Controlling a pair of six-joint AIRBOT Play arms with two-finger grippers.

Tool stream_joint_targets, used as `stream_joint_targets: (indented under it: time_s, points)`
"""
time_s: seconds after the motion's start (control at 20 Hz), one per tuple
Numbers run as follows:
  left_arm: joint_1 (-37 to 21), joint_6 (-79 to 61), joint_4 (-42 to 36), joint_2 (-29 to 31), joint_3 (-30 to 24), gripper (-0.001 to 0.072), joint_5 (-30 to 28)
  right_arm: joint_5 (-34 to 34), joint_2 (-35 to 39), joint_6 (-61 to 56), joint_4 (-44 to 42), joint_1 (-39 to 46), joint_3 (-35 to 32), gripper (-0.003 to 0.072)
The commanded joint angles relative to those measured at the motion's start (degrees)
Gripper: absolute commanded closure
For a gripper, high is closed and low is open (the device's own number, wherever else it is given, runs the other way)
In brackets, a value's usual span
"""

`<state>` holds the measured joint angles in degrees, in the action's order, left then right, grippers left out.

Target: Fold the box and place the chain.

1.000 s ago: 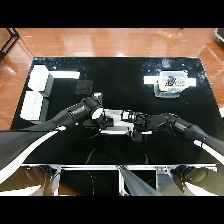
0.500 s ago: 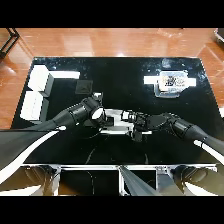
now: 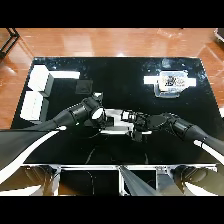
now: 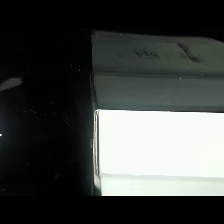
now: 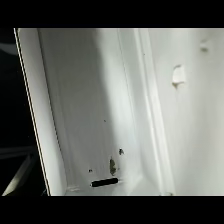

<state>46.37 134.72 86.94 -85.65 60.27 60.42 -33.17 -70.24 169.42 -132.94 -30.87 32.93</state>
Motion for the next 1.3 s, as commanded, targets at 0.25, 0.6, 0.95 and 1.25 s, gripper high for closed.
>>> stream_joint_targets:
  time_s: [0.25,0.6,0.95,1.25]
  points:
    - [0.0,0.0,-0.4,0.0,0.0,0.0689,-0.1,-0.1,0.0,-0.1,-0.1,0.0,0.0,0.0556]
    - [-0.2,-2.7,-0.2,0.8,0.0,0.069,1.8,-0.7,1.2,-3.7,2.0,0.1,0.0,-0.0021]
    - [-0.8,-4.7,-0.1,1.5,0.0,0.069,1.9,-11.5,7.1,-10.3,12.6,0.0,0.0,-0.0013]
    - [-0.8,-3.8,2.4,1.3,-1.7,0.069,2.1,-7.0,6.9,-10.2,12.0,0.0,0.0,-0.0013]
